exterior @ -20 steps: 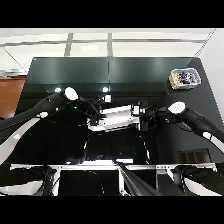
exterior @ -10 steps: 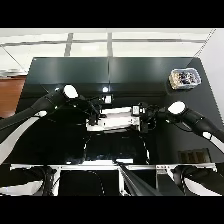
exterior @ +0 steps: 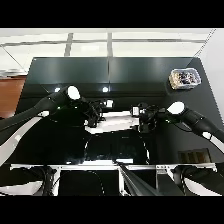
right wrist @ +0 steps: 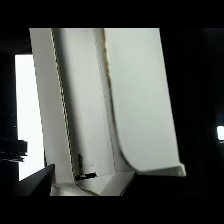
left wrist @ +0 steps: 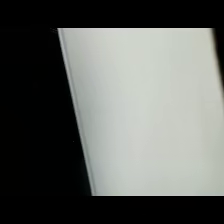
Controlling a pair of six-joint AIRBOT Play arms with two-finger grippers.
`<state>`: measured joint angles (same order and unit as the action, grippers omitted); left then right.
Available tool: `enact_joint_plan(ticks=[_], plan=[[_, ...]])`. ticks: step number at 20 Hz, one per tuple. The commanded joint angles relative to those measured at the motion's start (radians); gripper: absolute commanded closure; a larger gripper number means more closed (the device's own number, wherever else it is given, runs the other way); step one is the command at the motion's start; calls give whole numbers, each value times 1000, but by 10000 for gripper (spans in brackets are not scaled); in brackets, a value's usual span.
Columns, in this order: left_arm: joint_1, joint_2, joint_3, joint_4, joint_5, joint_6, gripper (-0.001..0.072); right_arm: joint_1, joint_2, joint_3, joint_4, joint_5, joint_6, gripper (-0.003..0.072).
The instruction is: Fold the box and place the chain.
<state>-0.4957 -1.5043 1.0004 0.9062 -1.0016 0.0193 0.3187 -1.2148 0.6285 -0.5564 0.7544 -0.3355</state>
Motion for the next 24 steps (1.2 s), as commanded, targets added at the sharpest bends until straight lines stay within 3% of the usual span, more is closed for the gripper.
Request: enact_joint_plan(ticks=[1, 5, 24], plan=[[-9, -3, 1, 6, 11, 0, 682, 1, -1, 1, 9, 10, -1, -20], [-10, -3, 1, 6, 19, 0, 682, 1, -19, -21, 10, 69, 6, -20], [-10, -3, 1, 5, 21, 0, 681, 47, -92, -37, 13, -32, 11, -20]])
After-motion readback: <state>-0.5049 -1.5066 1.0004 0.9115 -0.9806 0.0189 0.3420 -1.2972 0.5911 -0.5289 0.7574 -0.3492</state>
